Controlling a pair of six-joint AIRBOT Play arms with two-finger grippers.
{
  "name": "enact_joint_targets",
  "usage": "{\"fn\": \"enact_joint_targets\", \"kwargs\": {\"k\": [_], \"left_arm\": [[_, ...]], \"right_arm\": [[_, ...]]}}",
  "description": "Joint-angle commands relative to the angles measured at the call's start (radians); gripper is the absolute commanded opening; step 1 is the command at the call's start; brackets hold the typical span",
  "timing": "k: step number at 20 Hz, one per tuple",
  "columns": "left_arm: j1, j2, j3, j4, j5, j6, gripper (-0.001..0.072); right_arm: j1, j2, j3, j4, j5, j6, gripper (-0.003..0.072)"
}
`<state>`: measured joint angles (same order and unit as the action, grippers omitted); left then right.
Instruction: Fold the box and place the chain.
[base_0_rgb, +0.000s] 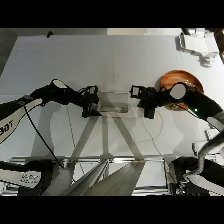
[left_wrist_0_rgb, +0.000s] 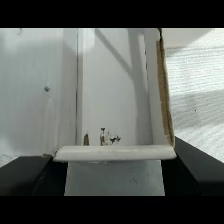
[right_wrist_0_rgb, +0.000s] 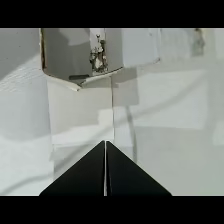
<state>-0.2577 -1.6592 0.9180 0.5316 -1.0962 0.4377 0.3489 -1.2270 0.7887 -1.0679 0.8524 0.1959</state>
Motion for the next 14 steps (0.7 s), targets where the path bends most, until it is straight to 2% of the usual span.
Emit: {"fn": "enact_joint_targets", "kwargs": {"k": [1, 2, 3, 4, 5, 8, 10, 14], "left_arm": [[0.000, 0.000, 0.000, 0.000, 0.000, 0.000, 0.0212], [0.000, 0.000, 0.000, 0.000, 0.000, 0.000, 0.0212], [0.000, 0.000, 0.000, 0.000, 0.000, 0.000, 0.0212], [0.000, 0.000, 0.000, 0.000, 0.000, 0.000, 0.0212], [0.000, 0.000, 0.000, 0.000, 0.000, 0.000, 0.0212], [0.000, 0.000, 0.000, 0.000, 0.000, 0.000, 0.0212], [0.000, 0.000, 0.000, 0.000, 0.000, 0.000, 0.0212], [0.000, 0.000, 0.000, 0.000, 0.000, 0.000, 0.0212]], "right_arm": [[0.041, -0.053, 0.001, -0.023, -0.015, 0.006, 0.0019], [0.055, -0.067, 0.001, -0.023, -0.008, 0.006, 0.0038], [0.068, -0.073, 0.001, -0.023, -0.007, 0.006, 0.0164], [0.080, -0.074, 0.001, -0.023, -0.012, 0.006, 0.0350], [0.090, -0.074, 0.001, -0.023, -0.017, 0.006, 0.0388], [0.109, -0.074, 0.001, -0.010, -0.034, 0.006, 0.0374], [0.111, -0.074, 0.001, 0.025, -0.060, 0.006, 0.0329], [0.111, -0.074, 0.001, 0.052, -0.101, 0.006, 0.0330]]}}
